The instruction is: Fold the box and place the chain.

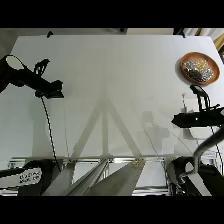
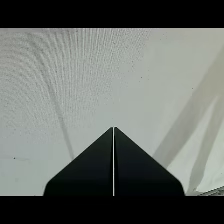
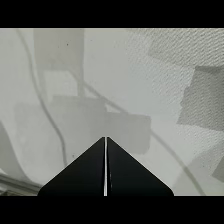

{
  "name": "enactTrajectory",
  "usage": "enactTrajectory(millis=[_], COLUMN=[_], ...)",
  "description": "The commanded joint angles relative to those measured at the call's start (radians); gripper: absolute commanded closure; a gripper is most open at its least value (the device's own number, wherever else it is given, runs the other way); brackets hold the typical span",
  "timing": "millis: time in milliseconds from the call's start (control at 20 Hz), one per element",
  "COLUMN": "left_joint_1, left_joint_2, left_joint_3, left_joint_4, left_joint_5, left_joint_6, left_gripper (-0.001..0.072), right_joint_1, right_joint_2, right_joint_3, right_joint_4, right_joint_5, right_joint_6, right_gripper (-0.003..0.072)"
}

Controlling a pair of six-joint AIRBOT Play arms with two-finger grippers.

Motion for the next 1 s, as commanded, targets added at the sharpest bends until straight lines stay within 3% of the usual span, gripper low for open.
enactTrajectory(millis=[0, 300, 450, 600, 750, 900, 950], left_joint_1=[0.001, 0.001, 0.001, 0.001, 0.001, 0.001, 0.001], left_joint_2=[0.001, 0.001, 0.001, 0.001, 0.001, 0.001, 0.001], left_joint_3=[0.000, 0.000, 0.000, 0.000, 0.000, 0.000, 0.000], left_joint_4=[0.000, 0.000, 0.000, 0.000, 0.000, 0.000, 0.000], left_joint_5=[0.000, 0.000, 0.000, 0.000, 0.000, 0.000, 0.000], left_joint_6=[0.000, 0.000, 0.000, 0.000, 0.000, 0.000, 0.000], left_gripper=[0.0696, 0.0696, 0.0696, 0.0696, 0.0696, 0.0696, 0.0696], right_joint_1=[0.000, 0.000, 0.000, -0.008, -0.134, -0.307, -0.349], right_joint_2=[0.000, 0.000, -0.001, -0.005, -0.075, -0.182, -0.213], right_joint_3=[0.001, 0.001, 0.025, 0.179, 0.340, 0.423, 0.425], right_joint_4=[0.000, 0.001, -0.039, -0.260, -0.531, -0.602, -0.618], right_joint_5=[0.000, -0.007, -0.011, -0.022, 0.066, 0.010, -0.020], right_joint_6=[0.000, 0.001, 0.096, 0.139, 0.155, 0.137, 0.097], right_gripper=[0.0670, 0.0670, 0.0670, 0.0671, 0.0671, 0.0669, 0.0610])
